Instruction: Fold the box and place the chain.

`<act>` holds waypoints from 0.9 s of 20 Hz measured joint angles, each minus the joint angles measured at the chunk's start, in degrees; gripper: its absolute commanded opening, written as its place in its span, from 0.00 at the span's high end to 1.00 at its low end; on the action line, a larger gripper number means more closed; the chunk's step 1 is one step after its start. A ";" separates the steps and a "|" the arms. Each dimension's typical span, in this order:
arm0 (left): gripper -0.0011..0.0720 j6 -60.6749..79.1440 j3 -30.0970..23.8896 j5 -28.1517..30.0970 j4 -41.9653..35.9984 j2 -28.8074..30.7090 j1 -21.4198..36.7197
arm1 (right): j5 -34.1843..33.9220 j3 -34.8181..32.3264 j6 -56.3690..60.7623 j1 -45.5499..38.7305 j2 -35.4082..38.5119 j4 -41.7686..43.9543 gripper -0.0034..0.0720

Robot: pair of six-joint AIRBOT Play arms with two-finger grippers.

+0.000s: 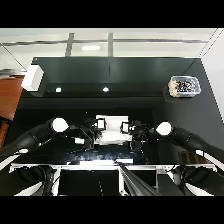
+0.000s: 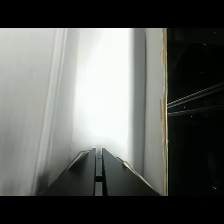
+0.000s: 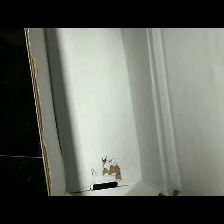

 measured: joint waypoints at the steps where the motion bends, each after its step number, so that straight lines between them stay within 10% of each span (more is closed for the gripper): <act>1: 0.84 0.00 -0.02 0.28 0.13 0.00 -0.13 | 0.00 0.00 -0.02 0.00 0.02 0.00 0.41; 7: 0.56 -0.22 0.00 -0.35 0.28 0.00 -0.44 | 0.00 0.00 -0.04 0.00 0.02 -0.02 0.41; 12: 0.56 -0.26 0.00 -1.44 0.33 0.00 -0.46 | 0.00 0.00 -0.09 0.00 0.00 -0.07 0.41; 14: 0.72 -0.44 0.00 -1.60 0.33 0.00 -0.46 | 0.00 0.00 -0.09 0.02 0.02 -0.04 0.41; 18: 0.56 -0.46 0.00 -1.64 0.50 0.00 -0.46 | -0.02 0.00 -0.07 0.02 0.02 -0.04 0.41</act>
